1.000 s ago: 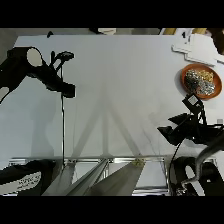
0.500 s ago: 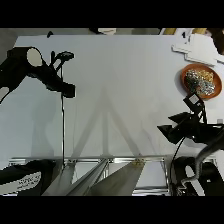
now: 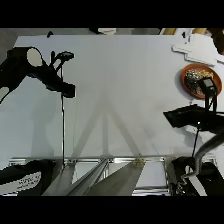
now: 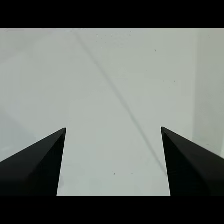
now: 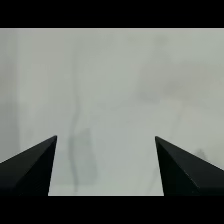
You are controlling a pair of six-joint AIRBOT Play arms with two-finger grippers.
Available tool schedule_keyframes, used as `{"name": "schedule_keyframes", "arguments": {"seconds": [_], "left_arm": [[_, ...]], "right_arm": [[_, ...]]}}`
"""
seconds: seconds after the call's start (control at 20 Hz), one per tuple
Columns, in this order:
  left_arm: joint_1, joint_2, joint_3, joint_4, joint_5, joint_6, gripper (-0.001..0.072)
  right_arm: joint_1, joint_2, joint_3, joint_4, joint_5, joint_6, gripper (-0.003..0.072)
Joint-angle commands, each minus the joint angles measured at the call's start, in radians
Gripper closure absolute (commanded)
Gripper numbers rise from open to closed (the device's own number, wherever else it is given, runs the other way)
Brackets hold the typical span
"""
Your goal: Fold the box and place the chain.
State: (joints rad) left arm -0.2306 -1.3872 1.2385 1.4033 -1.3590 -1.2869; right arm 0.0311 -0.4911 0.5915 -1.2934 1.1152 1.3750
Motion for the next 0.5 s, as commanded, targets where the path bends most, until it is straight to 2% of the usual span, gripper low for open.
{"name": "schedule_keyframes", "arguments": {"seconds": [0.0,0.05,0.1,0.2,0.45], "left_arm": [[0.0,0.001,0.0,0.0,0.0,0.0,0.0072],[0.0,0.001,0.0,0.0,0.0,0.0,0.0072],[0.0,0.001,0.0,0.0,0.0,0.0,0.0072],[0.0,0.001,0.0,0.0,0.0,0.0,0.0072],[0.0,0.001,0.0,0.0,0.0,0.0,0.0072]], "right_arm": [[-0.074,-0.27,0.219,-0.496,0.198,0.188,0.0042],[-0.159,-0.397,0.303,-0.581,0.275,0.18,0.0042],[-0.251,-0.507,0.377,-0.605,0.35,0.137,0.0041],[-0.408,-0.66,0.472,-0.568,0.386,0.131,0.0022],[-0.626,-0.778,0.484,-0.527,0.336,0.081,0.0024]]}}
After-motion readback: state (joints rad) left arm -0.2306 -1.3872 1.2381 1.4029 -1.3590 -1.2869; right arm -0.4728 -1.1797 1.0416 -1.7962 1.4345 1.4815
